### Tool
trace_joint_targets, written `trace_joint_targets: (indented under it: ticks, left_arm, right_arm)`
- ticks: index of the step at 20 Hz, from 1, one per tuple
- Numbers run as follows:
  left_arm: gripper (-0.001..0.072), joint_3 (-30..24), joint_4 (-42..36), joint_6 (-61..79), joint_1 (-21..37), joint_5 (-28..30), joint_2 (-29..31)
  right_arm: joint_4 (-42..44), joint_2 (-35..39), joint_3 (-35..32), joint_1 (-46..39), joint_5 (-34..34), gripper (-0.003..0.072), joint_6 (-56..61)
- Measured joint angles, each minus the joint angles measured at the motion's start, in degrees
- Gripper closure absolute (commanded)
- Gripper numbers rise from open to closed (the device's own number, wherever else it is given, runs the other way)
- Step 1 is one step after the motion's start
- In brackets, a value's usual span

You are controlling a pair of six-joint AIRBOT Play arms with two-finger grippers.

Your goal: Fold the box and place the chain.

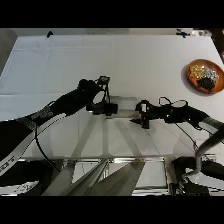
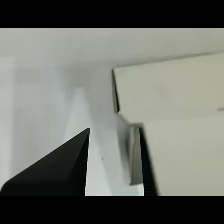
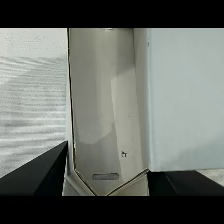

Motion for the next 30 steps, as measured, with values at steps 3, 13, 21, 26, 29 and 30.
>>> trace_joint_targets:
  ticks: [3,13,21,26,29,30]
  left_arm:
    - [0.0360,0.0,-1.1,-0.3,0.0,2.8,-0.7]
    - [0.0594,0.0,-4.5,-0.4,0.1,1.8,-4.8]
    - [0.0662,0.1,-5.1,-0.6,0.0,0.7,-5.2]
    - [0.0499,0.0,-5.8,-0.1,0.0,0.9,-5.3]
    - [0.0509,0.0,-5.6,-0.1,0.0,0.8,-5.3]
    - [0.0554,0.0,-5.6,-0.1,0.0,0.8,-5.3]
  right_arm:
    - [0.0,0.0,0.0,0.0,0.1,0.0279,0.0]
    - [0.0,0.0,0.0,0.0,0.3,0.0279,0.0]
    - [0.0,0.0,0.0,0.0,0.3,0.0279,0.1]
    - [-0.1,0.0,0.0,0.0,0.3,0.0279,-0.2]
    - [-0.1,0.0,0.0,0.0,0.2,0.0279,-0.1]
    - [0.0,0.0,0.0,0.0,0.2,0.0279,0.0]
